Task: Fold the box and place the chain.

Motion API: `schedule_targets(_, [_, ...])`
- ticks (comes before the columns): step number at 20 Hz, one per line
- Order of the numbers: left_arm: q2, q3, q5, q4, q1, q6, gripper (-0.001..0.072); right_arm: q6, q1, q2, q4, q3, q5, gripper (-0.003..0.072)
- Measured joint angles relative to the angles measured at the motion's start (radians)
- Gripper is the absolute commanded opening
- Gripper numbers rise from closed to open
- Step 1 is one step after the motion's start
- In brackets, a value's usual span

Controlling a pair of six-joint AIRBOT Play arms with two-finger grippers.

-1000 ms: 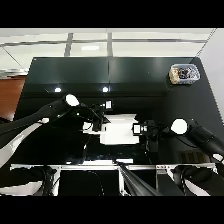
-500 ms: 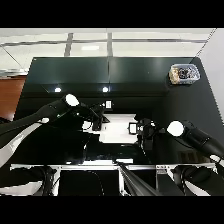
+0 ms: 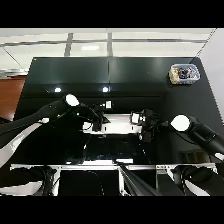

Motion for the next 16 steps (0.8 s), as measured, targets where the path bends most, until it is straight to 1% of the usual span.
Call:
schedule_targets(11, [-0.002,0.0,0.0,-0.002,0.0,0.001,0.0025,-0.021,-0.033,-0.022,0.016,0.005,-0.053,0.0704])
schedule_targets(13, [-0.002,0.0,0.0,-0.002,0.0,0.001,0.0026,-0.054,-0.034,-0.04,0.043,0.005,-0.055,0.0704])
schedule_targets(16, [-0.002,0.0,0.0,-0.003,0.0,0.002,0.0026,-0.168,-0.042,-0.086,0.131,0.005,-0.05,0.0704])
